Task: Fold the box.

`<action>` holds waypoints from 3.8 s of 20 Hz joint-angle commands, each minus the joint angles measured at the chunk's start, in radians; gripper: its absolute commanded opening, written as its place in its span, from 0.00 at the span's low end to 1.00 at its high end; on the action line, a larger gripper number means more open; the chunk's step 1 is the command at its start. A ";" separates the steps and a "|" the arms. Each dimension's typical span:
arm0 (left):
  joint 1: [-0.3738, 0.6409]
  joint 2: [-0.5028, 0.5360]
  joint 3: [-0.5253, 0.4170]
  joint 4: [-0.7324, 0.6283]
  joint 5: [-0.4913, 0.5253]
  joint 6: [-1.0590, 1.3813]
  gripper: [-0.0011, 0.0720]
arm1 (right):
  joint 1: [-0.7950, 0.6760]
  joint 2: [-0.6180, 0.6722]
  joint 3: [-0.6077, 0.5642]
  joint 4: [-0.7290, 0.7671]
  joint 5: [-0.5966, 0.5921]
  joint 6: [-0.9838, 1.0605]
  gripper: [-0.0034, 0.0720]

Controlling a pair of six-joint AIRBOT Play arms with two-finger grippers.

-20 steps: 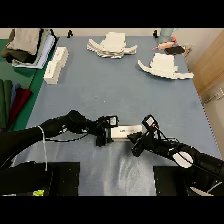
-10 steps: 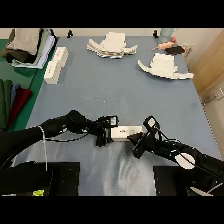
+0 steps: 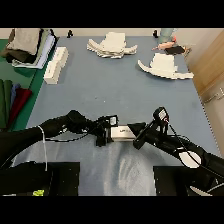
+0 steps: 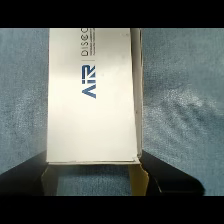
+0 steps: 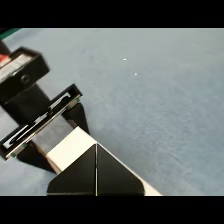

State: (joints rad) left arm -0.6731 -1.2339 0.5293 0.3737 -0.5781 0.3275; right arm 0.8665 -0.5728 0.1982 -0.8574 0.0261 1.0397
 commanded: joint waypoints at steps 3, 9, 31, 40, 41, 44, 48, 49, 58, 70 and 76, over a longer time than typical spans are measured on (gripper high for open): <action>0.000 0.001 0.001 0.000 0.000 0.001 0.73 | -0.105 -0.153 0.150 -0.043 0.124 0.000 0.05; 0.000 0.001 0.001 0.000 0.000 0.001 0.73 | -0.320 -0.421 0.467 -0.215 0.455 0.247 0.05; 0.281 0.262 0.011 0.278 0.145 -0.698 0.73 | -0.430 -0.631 0.789 -0.859 1.001 0.950 0.05; 0.986 0.406 0.011 0.682 -0.085 -1.158 0.73 | -0.430 -0.631 0.789 -0.859 1.001 0.950 0.05; 1.024 0.405 0.011 0.682 -0.069 -1.158 0.73 | -0.430 -0.631 0.789 -0.859 1.001 0.950 0.05; 1.054 0.365 0.011 0.681 0.043 -1.156 0.73 | -0.430 -0.631 0.789 -0.858 1.001 0.950 0.05; 1.047 0.216 0.038 0.650 0.145 -1.157 0.73 | -0.430 -0.631 0.789 -0.856 1.001 0.950 0.05; 1.046 0.173 0.059 0.640 0.162 -1.155 0.73 | -0.430 -0.631 0.789 -0.856 1.001 0.950 0.05; 0.951 -0.220 0.425 0.610 0.214 -1.117 0.73 | -0.430 -0.631 0.789 -0.856 1.001 0.950 0.05; 0.916 -0.527 0.834 0.590 0.175 -1.125 0.73 | -0.430 -0.631 0.789 -0.856 1.002 0.950 0.05; 0.916 -0.570 0.875 0.591 0.156 -1.129 0.73 | -0.430 -0.631 0.789 -0.856 1.002 0.950 0.05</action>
State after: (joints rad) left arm 0.2440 -1.7828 1.3838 0.9642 -0.4110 -0.8005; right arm 0.4362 -1.2030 0.9859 -1.7134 1.0279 1.9900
